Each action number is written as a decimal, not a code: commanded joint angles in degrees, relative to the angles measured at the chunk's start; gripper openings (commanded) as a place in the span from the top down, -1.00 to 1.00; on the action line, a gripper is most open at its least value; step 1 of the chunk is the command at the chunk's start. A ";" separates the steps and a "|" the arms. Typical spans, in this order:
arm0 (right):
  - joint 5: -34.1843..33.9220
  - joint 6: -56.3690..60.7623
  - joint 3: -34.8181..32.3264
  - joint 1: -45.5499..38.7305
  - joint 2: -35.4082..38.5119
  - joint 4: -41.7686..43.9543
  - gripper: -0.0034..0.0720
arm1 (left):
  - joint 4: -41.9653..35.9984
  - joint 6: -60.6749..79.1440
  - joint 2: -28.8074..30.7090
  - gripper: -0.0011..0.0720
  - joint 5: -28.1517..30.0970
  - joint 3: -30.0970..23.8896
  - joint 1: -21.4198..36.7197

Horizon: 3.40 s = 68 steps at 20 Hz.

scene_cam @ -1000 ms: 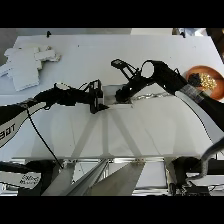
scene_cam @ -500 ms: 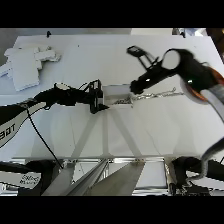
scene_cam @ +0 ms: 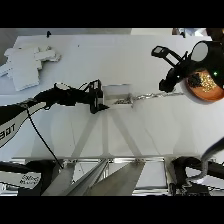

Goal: Fold the box and place the chain.

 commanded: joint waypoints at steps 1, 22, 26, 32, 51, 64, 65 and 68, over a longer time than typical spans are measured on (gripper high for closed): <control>-0.68 -12.33 -0.02 -1.81 -4.00 -0.79 -0.36 | 0.02 0.02 0.00 -0.46 0.00 0.04 0.00; -10.58 -28.92 -0.02 -1.66 -20.52 -0.79 0.15 | 0.02 0.02 0.00 -0.46 0.00 0.04 0.02; -6.25 -28.70 -0.02 -1.68 -20.61 -1.20 0.86 | 0.02 0.02 0.00 -0.46 0.00 0.04 0.02; 0.26 -20.90 0.00 -1.66 -18.88 -0.85 0.86 | 0.00 0.02 0.00 -0.46 0.00 0.04 0.02; -2.43 -14.51 0.15 7.80 -3.34 24.96 0.86 | 0.02 0.02 0.00 -0.46 0.00 0.04 0.02; -14.01 -13.35 0.13 16.24 -6.21 40.41 0.86 | 0.02 0.02 0.00 -0.46 0.00 0.04 0.02; -13.99 -10.69 0.13 16.26 -7.26 36.85 0.86 | 0.02 0.02 0.00 -0.46 0.00 0.04 0.02; -12.94 -3.04 0.13 16.68 -10.36 26.62 0.86 | 0.00 0.02 0.00 -0.46 0.00 0.04 0.02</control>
